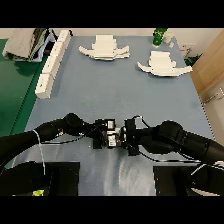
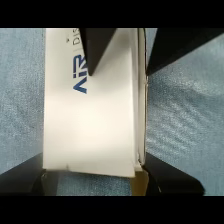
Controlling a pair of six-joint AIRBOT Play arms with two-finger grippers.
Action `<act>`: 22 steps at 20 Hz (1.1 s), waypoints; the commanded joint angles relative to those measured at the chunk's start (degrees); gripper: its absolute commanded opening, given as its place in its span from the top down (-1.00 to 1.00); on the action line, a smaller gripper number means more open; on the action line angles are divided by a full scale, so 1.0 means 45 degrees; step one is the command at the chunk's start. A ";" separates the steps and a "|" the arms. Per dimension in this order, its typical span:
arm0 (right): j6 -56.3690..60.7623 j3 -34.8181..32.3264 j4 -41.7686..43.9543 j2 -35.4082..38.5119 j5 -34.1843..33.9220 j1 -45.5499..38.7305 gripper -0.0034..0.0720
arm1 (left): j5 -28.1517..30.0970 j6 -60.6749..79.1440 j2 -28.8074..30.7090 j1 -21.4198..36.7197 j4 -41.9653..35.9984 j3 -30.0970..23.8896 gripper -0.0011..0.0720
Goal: Fold the box.
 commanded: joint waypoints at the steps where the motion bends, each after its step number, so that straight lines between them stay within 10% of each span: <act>1: 0.0010 0.0010 0.0141 0.0160 -0.0180 0.0175 0.01 | 0.0005 -0.0029 0.0005 -0.0005 -0.0019 0.0005 0.21; 8: 0.3249 -0.0010 0.0136 0.1632 -0.0287 0.0160 0.02 | 0.0005 -0.0029 0.0005 -0.0005 -0.0015 0.0005 0.21; 10: 0.4881 -0.0248 0.0136 0.1622 -0.0141 0.0160 0.78 | 0.0005 -0.0029 0.0005 -0.0005 -0.0015 0.0005 0.21; 17: 1.0229 -0.3934 0.1234 0.2463 0.7849 0.0175 0.91 | 0.0005 -0.0029 0.0005 -0.0005 -0.0015 0.0005 0.21; 22: 1.0370 -0.5134 0.1763 0.2720 0.8733 0.0175 0.91 | 0.0005 -0.0029 0.0005 -0.0005 -0.0019 0.0005 0.21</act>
